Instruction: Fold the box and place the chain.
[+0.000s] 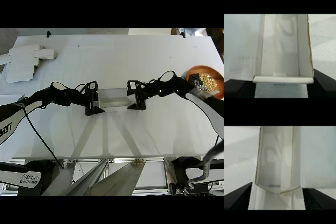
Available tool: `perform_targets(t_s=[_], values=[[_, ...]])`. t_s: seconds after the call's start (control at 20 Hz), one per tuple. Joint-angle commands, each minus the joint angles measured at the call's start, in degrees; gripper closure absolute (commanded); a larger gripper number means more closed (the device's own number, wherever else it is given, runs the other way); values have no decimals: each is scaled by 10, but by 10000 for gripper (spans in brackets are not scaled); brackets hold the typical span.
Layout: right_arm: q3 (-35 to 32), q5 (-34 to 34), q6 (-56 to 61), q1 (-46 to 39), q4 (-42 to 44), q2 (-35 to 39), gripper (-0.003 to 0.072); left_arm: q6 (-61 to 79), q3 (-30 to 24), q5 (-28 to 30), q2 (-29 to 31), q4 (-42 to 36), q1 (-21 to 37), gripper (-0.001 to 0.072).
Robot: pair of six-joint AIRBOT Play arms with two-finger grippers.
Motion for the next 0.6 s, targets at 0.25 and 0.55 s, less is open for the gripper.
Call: perform_targets(t_s=[0.25, 0.55], values=[[1, 14, 163, 0, -122, 103, 301, 0, 0, 0, 0, 0, 0, 144], [1, -10, 229, 1, 82, 142, 670, 0, 0, 0, 0, 0, 0, 144]])
